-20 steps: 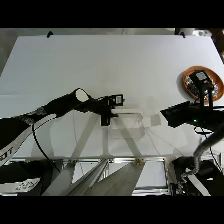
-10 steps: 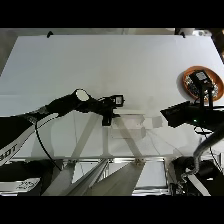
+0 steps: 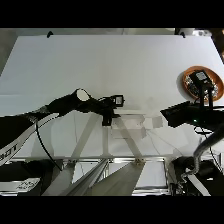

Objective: Fold the box and place the chain.

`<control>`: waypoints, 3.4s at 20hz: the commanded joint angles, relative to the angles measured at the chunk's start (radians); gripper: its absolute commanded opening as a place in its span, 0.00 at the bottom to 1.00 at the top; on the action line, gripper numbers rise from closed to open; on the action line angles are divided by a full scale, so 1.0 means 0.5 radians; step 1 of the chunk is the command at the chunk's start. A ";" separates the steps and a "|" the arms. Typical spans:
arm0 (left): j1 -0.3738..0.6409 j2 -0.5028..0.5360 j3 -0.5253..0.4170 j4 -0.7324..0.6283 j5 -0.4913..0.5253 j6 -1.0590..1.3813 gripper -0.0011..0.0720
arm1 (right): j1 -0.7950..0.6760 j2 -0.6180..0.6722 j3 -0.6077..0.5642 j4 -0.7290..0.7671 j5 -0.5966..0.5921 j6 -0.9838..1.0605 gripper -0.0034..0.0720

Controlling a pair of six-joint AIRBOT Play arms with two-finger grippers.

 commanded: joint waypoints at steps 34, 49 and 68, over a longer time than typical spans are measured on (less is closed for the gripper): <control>-0.002 -0.002 -0.002 0.005 0.063 -0.099 0.03 | 0.001 -0.001 0.000 0.001 0.001 0.001 0.59; -0.002 -0.002 -0.002 0.005 0.063 -0.099 0.03 | 0.001 -0.001 0.000 0.001 0.012 -0.017 0.14; -0.003 -0.002 -0.002 0.005 0.056 -0.099 0.03 | 0.880 0.137 -0.671 -0.307 -0.159 -0.813 0.28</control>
